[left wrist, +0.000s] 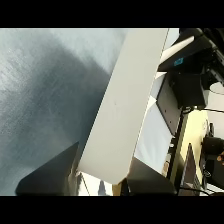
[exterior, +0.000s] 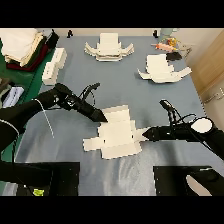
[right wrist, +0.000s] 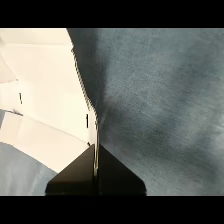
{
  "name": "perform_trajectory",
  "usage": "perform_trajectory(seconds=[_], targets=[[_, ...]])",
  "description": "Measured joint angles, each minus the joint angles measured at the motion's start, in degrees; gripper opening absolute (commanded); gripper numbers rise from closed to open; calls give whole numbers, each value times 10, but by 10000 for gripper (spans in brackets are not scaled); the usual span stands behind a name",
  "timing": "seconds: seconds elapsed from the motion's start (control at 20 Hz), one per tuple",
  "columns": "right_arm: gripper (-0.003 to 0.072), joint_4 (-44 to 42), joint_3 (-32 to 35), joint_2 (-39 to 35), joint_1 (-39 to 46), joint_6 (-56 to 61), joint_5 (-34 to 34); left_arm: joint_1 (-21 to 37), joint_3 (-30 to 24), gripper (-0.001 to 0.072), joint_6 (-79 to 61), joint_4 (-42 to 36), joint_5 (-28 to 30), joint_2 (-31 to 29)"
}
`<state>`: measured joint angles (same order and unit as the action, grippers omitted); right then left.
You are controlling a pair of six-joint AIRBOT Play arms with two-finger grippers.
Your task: Fold the box.
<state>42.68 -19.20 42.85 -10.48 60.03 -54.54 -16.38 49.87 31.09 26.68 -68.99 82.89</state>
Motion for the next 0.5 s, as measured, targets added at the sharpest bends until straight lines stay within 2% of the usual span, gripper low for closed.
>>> perform_trajectory(seconds=[0.45, 0.5], targets=[[6, 2, 0, 0, 0, 1, -1, -17, 8, 281, -7, 6, -3, 3], [7, 2, 0, 0, 0, 2, -1, -19, 11, 205, -7, 5, -2, 5]])
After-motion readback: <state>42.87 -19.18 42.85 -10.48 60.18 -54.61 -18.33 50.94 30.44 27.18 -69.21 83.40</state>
